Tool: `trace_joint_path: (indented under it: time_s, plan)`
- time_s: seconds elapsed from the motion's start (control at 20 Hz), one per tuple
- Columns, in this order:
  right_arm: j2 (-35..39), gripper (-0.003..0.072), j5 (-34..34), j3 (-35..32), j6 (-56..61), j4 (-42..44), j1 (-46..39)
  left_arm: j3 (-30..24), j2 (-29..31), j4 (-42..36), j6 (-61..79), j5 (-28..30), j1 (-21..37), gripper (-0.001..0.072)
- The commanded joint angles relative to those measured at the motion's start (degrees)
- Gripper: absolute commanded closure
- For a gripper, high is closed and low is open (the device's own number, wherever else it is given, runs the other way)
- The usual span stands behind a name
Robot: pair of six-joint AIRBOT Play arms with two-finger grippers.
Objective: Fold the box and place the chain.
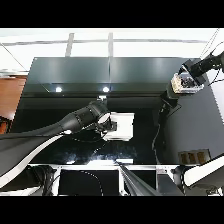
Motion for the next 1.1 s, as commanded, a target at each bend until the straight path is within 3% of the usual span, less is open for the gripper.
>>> trace_joint_path:
  time_s: [0.0,0.1,0.6,0.7,0.75,0.8,0.9,1.05]
  plan:
    - [-0.94,0.0019,3.56,0.74,2.95,-1.46,0.28,0.02,-0.04,0.0,0.02,0.02,0.04,0.0682]
    - [-1.55,0.0181,3.21,0.74,3.02,-1.11,0.31,0.02,-0.04,0.0,0.02,0.04,0.04,0.0682]
    - [-4.72,0.0182,-0.68,0.74,2.97,0.2,1.64,0.02,-0.04,0.0,0.02,0.04,0.02,0.0682]
    - [-5.33,0.0211,-0.7,0.74,2.75,0.24,2.14,0.02,-0.04,0.0,0.02,0.02,0.04,0.0682]
    - [-5.29,0.0284,-1.2,0.76,2.16,0.44,2.21,0.02,-0.04,0.0,0.02,0.0,0.02,0.0681]
    - [-5.14,0.0575,-1.36,0.76,-0.02,1.29,1.92,0.02,-0.04,0.0,0.02,0.0,0.02,0.0682]
    - [-4.63,0.0673,-0.55,0.76,-5.86,2.95,1.14,0.02,-0.04,0.0,0.02,0.0,0.02,0.0682]
    - [-2.19,0.0675,1.27,0.76,-13.81,3.43,-0.33,0.02,-0.04,0.0,0.02,0.02,0.02,0.0682]
